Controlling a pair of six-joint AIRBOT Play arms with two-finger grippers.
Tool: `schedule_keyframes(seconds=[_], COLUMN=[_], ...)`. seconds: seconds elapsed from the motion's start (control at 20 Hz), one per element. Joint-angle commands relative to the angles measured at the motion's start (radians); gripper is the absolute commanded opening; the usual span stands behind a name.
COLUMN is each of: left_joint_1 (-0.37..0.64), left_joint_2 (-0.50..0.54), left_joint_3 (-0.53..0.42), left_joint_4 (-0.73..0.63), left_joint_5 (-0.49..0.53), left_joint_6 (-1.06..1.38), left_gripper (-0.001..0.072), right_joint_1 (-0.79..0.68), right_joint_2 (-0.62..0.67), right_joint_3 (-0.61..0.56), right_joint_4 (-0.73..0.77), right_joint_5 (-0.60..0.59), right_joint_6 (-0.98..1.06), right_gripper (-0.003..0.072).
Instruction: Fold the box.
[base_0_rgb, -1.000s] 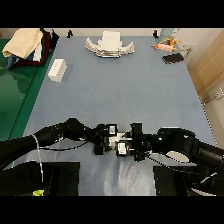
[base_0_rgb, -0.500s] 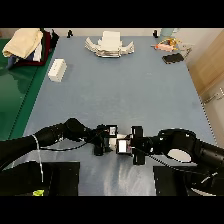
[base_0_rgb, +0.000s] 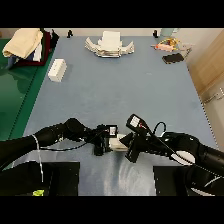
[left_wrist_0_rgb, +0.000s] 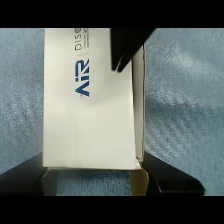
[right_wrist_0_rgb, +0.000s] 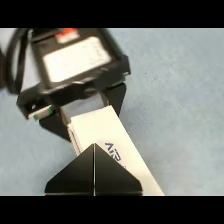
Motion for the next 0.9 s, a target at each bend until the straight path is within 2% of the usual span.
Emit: schedule_keyframes(seconds=[0.0,0.25,0.6,0.85], left_joint_1=[0.0,0.0,0.0,0.0], left_joint_2=[0.0,0.0,0.0,0.0], left_joint_3=[0.0,0.0,0.0,0.0], left_joint_4=[0.0,0.0,0.0,0.0], left_joint_5=[0.001,0.001,0.001,0.001], left_joint_6=[0.0,0.0,0.0,0.0], left_gripper=[0.0502,0.0502,0.0502,0.0502], right_joint_1=[0.027,0.099,0.115,0.119], right_joint_2=[0.003,0.001,-0.016,-0.065], right_joint_3=[-0.112,-0.166,-0.234,-0.238], right_joint_4=[0.162,0.156,0.156,0.156], right_joint_5=[-0.275,-0.31,-0.333,-0.36], right_joint_6=[0.107,0.104,0.105,0.105], right_gripper=[0.0002,0.0002,0.0002,0.0002])
